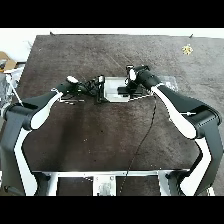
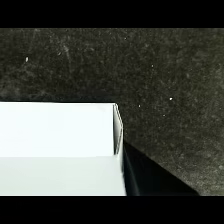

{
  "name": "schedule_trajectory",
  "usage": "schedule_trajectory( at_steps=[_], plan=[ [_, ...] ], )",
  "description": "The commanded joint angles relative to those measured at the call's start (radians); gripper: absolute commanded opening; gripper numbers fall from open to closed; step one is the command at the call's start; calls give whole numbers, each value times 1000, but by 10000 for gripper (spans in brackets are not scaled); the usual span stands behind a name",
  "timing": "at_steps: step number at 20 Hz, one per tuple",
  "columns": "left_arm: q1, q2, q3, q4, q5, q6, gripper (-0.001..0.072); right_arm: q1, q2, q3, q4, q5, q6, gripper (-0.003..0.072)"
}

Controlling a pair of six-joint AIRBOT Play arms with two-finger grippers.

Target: Fold the box and place the chain.

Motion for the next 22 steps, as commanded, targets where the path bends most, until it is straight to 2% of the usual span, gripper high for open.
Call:
schedule_trajectory(
  at_steps=[1,7,8,10,11,13,15,16,17,22],
  plan=[
    [1,0,0,2,-2,0,269,-1,0,21,-11,27,-6,395],
    [1,0,0,2,-2,0,269,-2,-3,53,-13,57,-41,389],
    [1,0,0,2,-2,0,269,-4,-3,53,-17,56,-41,326],
    [1,0,0,2,-2,0,269,-10,-3,53,-16,56,-41,317],
    [1,0,0,2,-2,0,269,-10,-5,53,-19,56,-40,255],
    [1,0,0,2,-2,0,269,-9,-15,53,-18,66,-40,255],
    [1,0,0,2,-2,0,269,-9,-33,53,-11,92,-40,87],
    [1,0,0,2,-2,0,269,-8,-38,53,-11,94,-40,76],
    [1,0,0,2,-2,0,269,-7,-40,53,-11,92,-40,5],
    [1,0,0,2,-2,0,269,-6,-40,53,-11,89,-40,5]
  ],
)
